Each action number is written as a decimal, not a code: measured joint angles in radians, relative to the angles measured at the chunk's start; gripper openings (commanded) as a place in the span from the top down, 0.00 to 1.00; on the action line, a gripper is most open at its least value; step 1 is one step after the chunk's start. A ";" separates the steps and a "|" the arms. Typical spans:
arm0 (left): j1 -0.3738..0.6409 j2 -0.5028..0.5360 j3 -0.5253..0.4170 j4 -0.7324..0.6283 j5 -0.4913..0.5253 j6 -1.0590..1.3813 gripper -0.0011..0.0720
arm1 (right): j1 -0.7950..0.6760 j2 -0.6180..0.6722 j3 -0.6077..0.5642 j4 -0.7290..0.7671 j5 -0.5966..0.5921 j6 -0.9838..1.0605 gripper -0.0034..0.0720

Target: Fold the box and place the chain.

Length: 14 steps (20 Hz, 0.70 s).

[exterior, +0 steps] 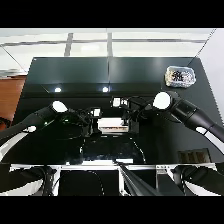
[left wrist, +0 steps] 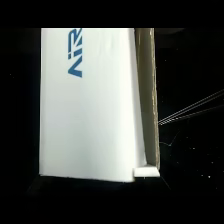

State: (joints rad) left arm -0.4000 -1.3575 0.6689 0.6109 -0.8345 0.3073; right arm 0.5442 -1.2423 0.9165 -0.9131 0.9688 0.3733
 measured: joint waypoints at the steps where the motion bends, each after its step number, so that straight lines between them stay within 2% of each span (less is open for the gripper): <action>1: 0.000 0.000 0.000 0.000 0.000 0.000 0.50 | 0.000 0.000 0.000 -0.001 0.000 0.007 0.64; 14: 0.000 0.000 0.000 0.002 -0.006 0.002 0.50 | 0.030 -0.001 -0.012 -0.011 0.039 0.027 0.64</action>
State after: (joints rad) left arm -0.4000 -1.3575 0.6689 0.6125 -0.8402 0.3088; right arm 0.5743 -1.2434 0.9047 -0.9241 1.0077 0.4007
